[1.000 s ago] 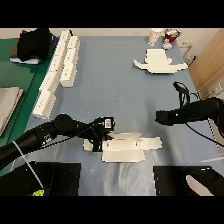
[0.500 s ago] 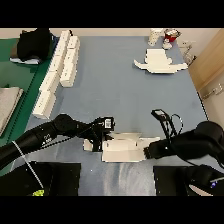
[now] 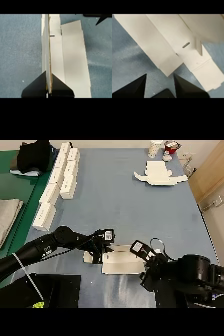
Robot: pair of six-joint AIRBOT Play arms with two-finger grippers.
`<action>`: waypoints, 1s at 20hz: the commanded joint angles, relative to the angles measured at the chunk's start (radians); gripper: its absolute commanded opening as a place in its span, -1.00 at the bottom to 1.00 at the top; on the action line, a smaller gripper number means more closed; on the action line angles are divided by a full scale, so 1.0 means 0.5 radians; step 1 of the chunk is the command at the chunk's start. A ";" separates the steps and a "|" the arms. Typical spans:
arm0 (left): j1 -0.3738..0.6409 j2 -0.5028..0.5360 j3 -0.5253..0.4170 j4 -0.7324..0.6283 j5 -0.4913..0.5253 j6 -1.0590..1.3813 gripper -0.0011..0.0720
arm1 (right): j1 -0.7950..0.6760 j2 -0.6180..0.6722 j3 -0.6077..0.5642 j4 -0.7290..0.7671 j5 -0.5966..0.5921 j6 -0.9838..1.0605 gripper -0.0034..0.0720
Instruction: Fold the box.
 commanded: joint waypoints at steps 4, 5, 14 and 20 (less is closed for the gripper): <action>0.000 0.000 0.001 0.000 -0.001 0.000 -0.93 | 0.047 -0.368 -0.003 -0.030 0.285 -0.581 0.51; 0.000 0.000 0.001 0.000 0.000 0.000 -0.93 | 0.047 -0.420 -0.002 -0.035 0.341 -0.581 0.51; 0.000 0.000 0.001 0.000 0.000 0.000 -0.93 | 0.047 -0.576 0.018 -0.557 0.414 -0.137 0.51; 0.000 0.000 0.001 0.000 0.000 0.000 -0.93 | 0.047 -0.352 0.066 -0.526 0.304 0.021 0.51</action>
